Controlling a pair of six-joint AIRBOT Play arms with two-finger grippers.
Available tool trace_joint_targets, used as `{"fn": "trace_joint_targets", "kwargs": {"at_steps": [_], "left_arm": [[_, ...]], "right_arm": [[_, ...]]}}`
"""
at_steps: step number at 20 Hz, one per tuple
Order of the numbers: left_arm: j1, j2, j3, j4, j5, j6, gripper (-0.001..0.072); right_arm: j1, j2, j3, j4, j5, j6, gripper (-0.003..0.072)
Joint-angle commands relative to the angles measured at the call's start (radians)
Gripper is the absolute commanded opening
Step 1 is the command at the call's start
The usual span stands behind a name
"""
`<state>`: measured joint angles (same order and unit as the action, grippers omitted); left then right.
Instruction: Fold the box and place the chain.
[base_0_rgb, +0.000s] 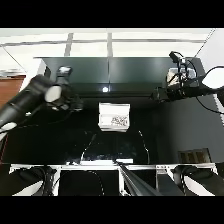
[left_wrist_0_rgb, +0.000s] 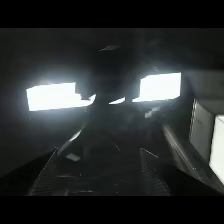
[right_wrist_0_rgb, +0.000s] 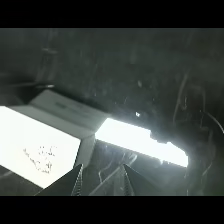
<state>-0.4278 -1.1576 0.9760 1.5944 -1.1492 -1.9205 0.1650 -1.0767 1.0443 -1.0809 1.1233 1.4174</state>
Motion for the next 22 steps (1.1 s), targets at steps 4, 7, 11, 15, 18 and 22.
{"fn": "trace_joint_targets", "kwargs": {"at_steps": [4,7,11,15,18,22], "left_arm": [[0.229,-0.019,-0.162,-0.874,0.055,1.59,0.0711],[0.183,-0.069,-0.162,-0.862,0.149,1.806,0.0711],[0.104,-0.157,-0.162,-0.818,0.198,2.104,0.0708],[0.113,-0.226,-0.162,-0.838,0.227,2.129,0.0708],[0.148,-0.25,-0.163,-0.898,0.182,2.155,0.0708],[0.128,-0.262,-0.169,-0.898,0.163,2.156,0.0708]], "right_arm": [[-0.001,0.0,0.0,-0.006,-0.052,0.0,0.0308],[-0.001,0.0,0.0,-0.006,-0.051,0.0,0.0309],[-0.001,0.0,0.0,-0.007,-0.055,0.0,0.0308],[-0.001,0.0,0.0,-0.009,-0.054,0.014,0.0309],[-0.001,0.0,0.0,-0.009,-0.056,0.014,0.0308],[-0.001,0.0,0.0,-0.009,-0.055,0.014,0.0308]]}}
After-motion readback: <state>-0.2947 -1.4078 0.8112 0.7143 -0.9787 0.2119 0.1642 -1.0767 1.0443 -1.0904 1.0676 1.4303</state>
